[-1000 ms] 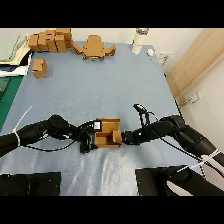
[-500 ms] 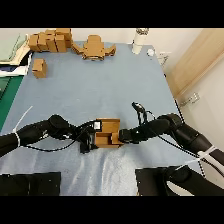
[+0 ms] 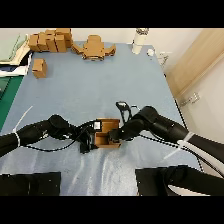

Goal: Fold the box.

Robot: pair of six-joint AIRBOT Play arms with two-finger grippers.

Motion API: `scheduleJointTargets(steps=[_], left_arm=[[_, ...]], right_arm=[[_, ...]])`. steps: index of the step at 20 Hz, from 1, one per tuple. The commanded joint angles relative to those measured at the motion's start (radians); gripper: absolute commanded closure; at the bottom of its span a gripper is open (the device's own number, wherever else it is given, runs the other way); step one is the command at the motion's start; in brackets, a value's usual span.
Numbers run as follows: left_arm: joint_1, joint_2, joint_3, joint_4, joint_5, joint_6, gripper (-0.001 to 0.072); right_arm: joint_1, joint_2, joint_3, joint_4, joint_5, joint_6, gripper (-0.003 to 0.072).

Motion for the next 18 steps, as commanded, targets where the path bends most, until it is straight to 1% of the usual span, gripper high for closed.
scheduleJointTargets(steps=[1, 2, 5, 7, 8, 9, 11, 13, 14, 17, 18], left_arm=[[0.0, 0.0, 0.001, 0.0, 0.0, 0.001, 0.019], [0.0, 0.0, 0.001, 0.0, 0.0, 0.001, 0.019], [0.0, 0.0, 0.001, 0.0, 0.0, 0.001, 0.019], [0.0, 0.0, 0.001, 0.0, 0.0, 0.001, 0.019], [0.0, 0.0, 0.001, 0.0, 0.0, 0.001, 0.019], [0.0, 0.0, 0.001, 0.0, 0.0, 0.001, 0.019], [0.0, 0.0, 0.001, 0.0, 0.0, 0.001, 0.019], [0.0, 0.0, 0.001, 0.0, 0.0, 0.001, 0.019], [0.0, 0.0, 0.001, 0.0, 0.0, 0.001, 0.019], [0.0, 0.0, 0.001, 0.0, 0.0, 0.001, 0.019], [0.0, 0.0, 0.001, 0.0, 0.0, 0.001, 0.019]], right_arm=[[0.094, -0.101, 0.119, -0.134, -0.119, 0.153, 0.0243], [0.111, -0.131, 0.143, -0.134, -0.142, 0.166, 0.0233], [0.134, -0.209, 0.185, -0.134, -0.212, 0.215, 0.0232], [0.135, -0.236, 0.185, -0.145, -0.219, 0.222, 0.0234], [0.135, -0.24, 0.185, -0.151, -0.219, 0.223, 0.026], [0.136, -0.24, 0.185, -0.16, -0.219, 0.226, 0.0347], [0.137, -0.24, 0.185, -0.174, -0.218, 0.226, 0.0562], [0.137, -0.24, 0.185, -0.174, -0.219, 0.226, 0.0667], [0.137, -0.24, 0.185, -0.174, -0.219, 0.225, 0.0683], [0.138, -0.239, 0.185, -0.174, -0.215, 0.217, 0.0683], [0.138, -0.238, 0.185, -0.174, -0.217, 0.21, 0.0603]])
